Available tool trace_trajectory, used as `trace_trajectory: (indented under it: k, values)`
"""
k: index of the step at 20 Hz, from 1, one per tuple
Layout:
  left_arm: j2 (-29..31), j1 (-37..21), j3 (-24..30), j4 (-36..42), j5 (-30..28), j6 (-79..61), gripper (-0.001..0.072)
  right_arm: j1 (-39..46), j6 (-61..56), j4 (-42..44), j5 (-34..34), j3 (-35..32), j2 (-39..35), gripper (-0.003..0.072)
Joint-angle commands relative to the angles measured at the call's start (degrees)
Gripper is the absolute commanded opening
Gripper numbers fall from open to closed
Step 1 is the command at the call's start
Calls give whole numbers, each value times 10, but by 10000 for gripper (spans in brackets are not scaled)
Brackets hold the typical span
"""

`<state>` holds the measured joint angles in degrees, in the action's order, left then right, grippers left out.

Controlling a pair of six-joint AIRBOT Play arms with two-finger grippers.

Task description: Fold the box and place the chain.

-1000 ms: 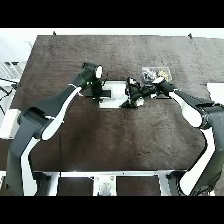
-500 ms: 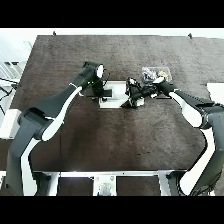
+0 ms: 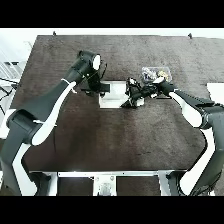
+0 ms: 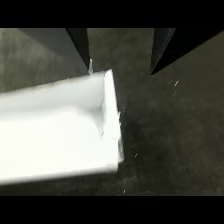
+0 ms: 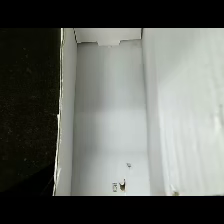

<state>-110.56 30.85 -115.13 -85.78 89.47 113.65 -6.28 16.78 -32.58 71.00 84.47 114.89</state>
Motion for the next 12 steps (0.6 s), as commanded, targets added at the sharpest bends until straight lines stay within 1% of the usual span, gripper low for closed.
trace_trajectory:
  k: [1,5,9,11,12]
  values:
    - [40,0,-1,-8,37,-68,434,-1,0,0,0,0,0,457]
    - [104,-4,-1,-22,23,-210,434,-1,0,0,0,0,0,457]
    - [154,-45,5,-13,8,-373,434,-1,0,0,0,0,0,457]
    - [170,-83,19,52,-21,-445,433,-1,0,0,0,0,0,457]
    - [176,-109,29,99,-40,-483,433,-1,0,1,0,0,0,457]
